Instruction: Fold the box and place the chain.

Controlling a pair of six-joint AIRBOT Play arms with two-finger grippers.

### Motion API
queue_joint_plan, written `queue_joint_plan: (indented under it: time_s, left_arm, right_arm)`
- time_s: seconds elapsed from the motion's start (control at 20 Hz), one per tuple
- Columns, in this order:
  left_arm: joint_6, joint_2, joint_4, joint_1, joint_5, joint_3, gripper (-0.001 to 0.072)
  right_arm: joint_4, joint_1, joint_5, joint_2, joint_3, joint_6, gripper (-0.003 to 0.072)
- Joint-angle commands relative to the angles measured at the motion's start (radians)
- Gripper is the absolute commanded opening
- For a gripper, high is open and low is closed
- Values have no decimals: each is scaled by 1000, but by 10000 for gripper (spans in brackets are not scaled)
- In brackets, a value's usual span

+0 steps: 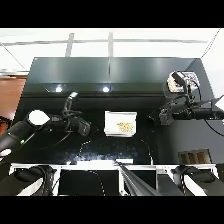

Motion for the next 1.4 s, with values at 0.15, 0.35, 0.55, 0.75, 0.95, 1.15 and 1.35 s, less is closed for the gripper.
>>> queue_joint_plan:
  time_s: [0.15, 0.35, 0.55, 0.75, 0.95, 1.15, 1.35]
  left_arm:
    - [846, -146, 47, -87, -11, 16, 711]
    - [971, -222, -25, -113, 56, 88, 709]
    - [1018, -337, -84, -97, -22, 172, 709]
    - [1025, -364, -111, -112, -19, 200, 708]
    - [1021, -382, -110, -140, 3, 214, 708]
    - [1020, -383, -110, -138, 35, 218, 707]
    - [1017, -392, -110, -139, 31, 228, 707]
  right_arm:
    - [0, 1, -3, 0, -3, 30, 347]
    - [0, 3, -8, 0, -3, 34, 346]
    - [0, 3, -13, 0, -3, 33, 346]
    - [0, 3, -19, 0, -3, 33, 347]
    - [0, 3, -23, -1, -3, 33, 347]
    - [0, 3, -23, -1, -3, 33, 347]
    - [0, 3, -24, -1, -3, 33, 347]
